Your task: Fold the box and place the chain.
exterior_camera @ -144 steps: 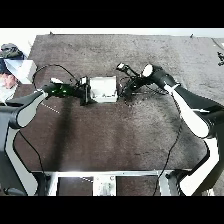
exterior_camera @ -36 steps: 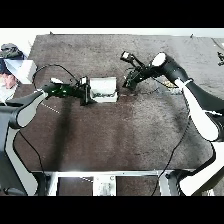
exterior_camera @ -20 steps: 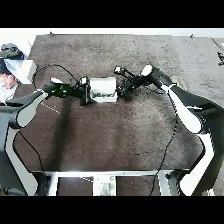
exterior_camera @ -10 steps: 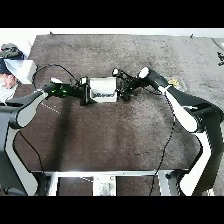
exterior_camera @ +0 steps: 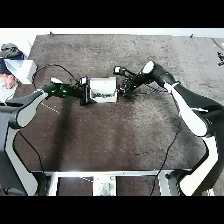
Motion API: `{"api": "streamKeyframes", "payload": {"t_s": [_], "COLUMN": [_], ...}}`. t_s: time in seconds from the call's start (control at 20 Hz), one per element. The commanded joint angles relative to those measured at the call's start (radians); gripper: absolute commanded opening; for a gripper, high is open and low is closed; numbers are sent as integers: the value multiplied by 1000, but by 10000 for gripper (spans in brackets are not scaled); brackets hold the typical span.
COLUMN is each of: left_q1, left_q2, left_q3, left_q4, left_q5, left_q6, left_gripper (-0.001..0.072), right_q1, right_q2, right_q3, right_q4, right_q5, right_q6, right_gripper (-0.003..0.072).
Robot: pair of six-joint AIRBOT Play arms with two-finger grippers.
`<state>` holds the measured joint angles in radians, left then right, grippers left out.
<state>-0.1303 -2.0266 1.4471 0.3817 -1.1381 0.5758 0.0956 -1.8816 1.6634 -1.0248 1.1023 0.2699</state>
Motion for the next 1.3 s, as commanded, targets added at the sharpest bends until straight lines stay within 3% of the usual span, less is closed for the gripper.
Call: {"api": "streamKeyframes", "payload": {"t_s": [0.0, 0.25, 0.45, 0.6, 0.8, 1.1, 1.2, 1.25], "left_q1": [0, 0, 0, 0, 0, 0, 0, 0], "left_q2": [0, 0, 0, 0, 0, 0, 0, 0], "left_q3": [0, 0, 0, 0, 0, 0, 0, 0], "left_q4": [0, 0, 0, 0, 0, 0, 0, 0], "left_q5": [0, 0, 1, 0, 0, 0, 0, 0], "left_q6": [0, 0, 0, 0, 0, 0, 0, 0], "left_gripper": [205, 205, 205, 205, 205, 205, 205, 205], "right_q1": [0, 46, 157, 220, 206, 145, 129, 119], "right_q2": [89, 191, 183, 145, 111, 103, 103, 103], "right_q3": [1, 20, 96, 126, 125, 122, 122, 122], "right_q4": [18, 147, 138, 42, -96, -102, -102, -102], "right_q5": [20, -36, -142, -202, -136, -73, -22, 16], "right_q6": [23, 23, 27, 42, 137, 206, 206, 208], "right_gripper": [-14, -15, -17, -16, -15, -10, 230, 229]}}
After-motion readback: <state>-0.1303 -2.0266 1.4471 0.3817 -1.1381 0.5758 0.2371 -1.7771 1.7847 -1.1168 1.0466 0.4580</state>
